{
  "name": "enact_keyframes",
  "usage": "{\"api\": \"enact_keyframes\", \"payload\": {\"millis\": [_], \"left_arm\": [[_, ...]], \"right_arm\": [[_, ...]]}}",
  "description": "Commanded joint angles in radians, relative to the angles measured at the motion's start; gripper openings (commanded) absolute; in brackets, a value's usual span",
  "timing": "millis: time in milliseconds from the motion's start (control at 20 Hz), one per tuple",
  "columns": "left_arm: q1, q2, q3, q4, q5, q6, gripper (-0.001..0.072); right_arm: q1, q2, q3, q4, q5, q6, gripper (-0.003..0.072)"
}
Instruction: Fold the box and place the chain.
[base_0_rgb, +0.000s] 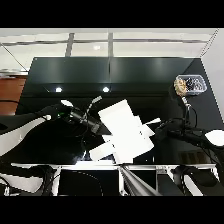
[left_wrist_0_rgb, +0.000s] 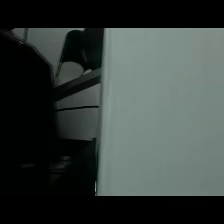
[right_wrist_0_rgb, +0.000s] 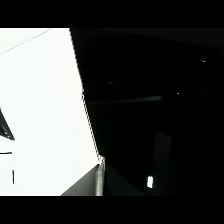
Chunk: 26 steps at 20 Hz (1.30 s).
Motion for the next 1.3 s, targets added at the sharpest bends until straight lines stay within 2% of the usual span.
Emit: {"api": "enact_keyframes", "payload": {"millis": [0,50,200,250,350,450,550,650,750,800,950,1250], "left_arm": [[0.005,0.0,0.004,0.01,0.031,0.013,0.0032],[0.006,0.0,0.008,0.011,0.021,0.013,0.0032],[0.015,0.0,0.028,0.023,-0.032,0.013,0.0029],[0.019,0.005,0.046,0.063,-0.061,0.012,0.0026],[0.013,0.056,0.076,0.195,-0.028,-0.076,0.0024],[0.001,0.199,0.072,0.235,0.071,-0.087,0.0024],[-0.017,0.379,0.065,0.271,0.179,0.001,0.0026],[-0.05,0.523,0.037,0.422,0.245,0.057,0.0028],[-0.101,0.593,-0.02,0.585,0.246,0.072,0.0027],[-0.129,0.606,-0.056,0.613,0.288,0.074,0.0027],[-0.217,0.598,-0.156,0.615,0.544,0.187,0.003],[-0.271,0.517,-0.161,0.621,0.793,0.338,0.0031]], "right_arm": [[0.0,0.001,0.0,-0.023,0.019,0.04,0.0369],[-0.01,0.001,0.005,-0.054,0.02,0.069,0.0719],[-0.076,0.001,0.121,-0.318,0.031,0.069,0.0705],[-0.1,0.001,0.18,-0.409,0.028,0.069,0.0705],[-0.143,0.001,0.298,-0.531,0.019,0.069,0.0704],[-0.151,0.001,0.365,-0.566,0.052,-0.01,0.0704],[-0.139,0.001,0.377,-0.566,0.118,-0.121,0.0703],[-0.107,0.0,0.377,-0.565,0.159,-0.129,0.0704],[-0.065,0.0,0.377,-0.565,0.191,-0.13,0.0705],[-0.035,0.0,0.376,-0.566,0.204,-0.147,0.0706],[0.051,-0.001,0.351,-0.575,0.177,-0.222,0.0713],[0.1,-0.001,0.292,-0.599,0.116,-0.378,0.0712]]}}
